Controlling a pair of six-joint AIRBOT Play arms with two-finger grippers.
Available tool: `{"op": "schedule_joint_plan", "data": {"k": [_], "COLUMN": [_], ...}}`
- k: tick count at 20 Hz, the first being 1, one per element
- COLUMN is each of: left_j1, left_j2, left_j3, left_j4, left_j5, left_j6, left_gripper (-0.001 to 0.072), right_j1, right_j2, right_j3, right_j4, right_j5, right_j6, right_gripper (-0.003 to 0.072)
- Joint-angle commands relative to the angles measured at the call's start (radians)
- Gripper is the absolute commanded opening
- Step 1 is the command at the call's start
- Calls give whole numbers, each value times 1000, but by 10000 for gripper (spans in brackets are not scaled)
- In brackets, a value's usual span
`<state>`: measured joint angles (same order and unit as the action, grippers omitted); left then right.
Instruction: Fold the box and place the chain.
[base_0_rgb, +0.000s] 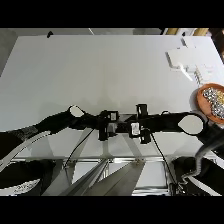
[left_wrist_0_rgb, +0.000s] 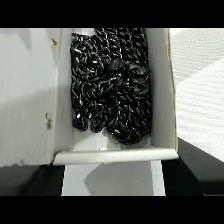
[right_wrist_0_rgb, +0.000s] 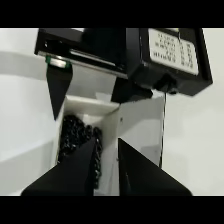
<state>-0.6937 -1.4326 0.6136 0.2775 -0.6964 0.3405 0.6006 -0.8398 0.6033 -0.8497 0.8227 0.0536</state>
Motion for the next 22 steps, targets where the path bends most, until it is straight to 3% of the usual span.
{"op": "schedule_joint_plan", "data": {"k": [1, 4, 11, 15, 20, 22], "left_j1": [0, 0, 0, 0, 0, 0], "left_j2": [0, 0, 0, 0, 0, 0], "left_j3": [0, 0, 0, 0, 0, 0], "left_j4": [0, 0, 0, 0, 0, 0], "left_j5": [0, 0, 0, 0, 0, 1], "left_j6": [0, 0, 0, 0, 0, 0], "left_gripper": [344, 344, 344, 344, 344, 344], "right_j1": [-47, -153, -340, -332, -256, -216], "right_j2": [-64, -111, -183, -307, -315, -309], "right_j3": [126, 270, 314, 298, 227, 205], "right_j4": [24, -20, -63, -62, -64, -63], "right_j5": [225, 376, 297, 335, 342, 340], "right_j6": [4, 138, 362, 369, 365, 365], "right_gripper": [13, 13, 14, 14, 22, 61]}}
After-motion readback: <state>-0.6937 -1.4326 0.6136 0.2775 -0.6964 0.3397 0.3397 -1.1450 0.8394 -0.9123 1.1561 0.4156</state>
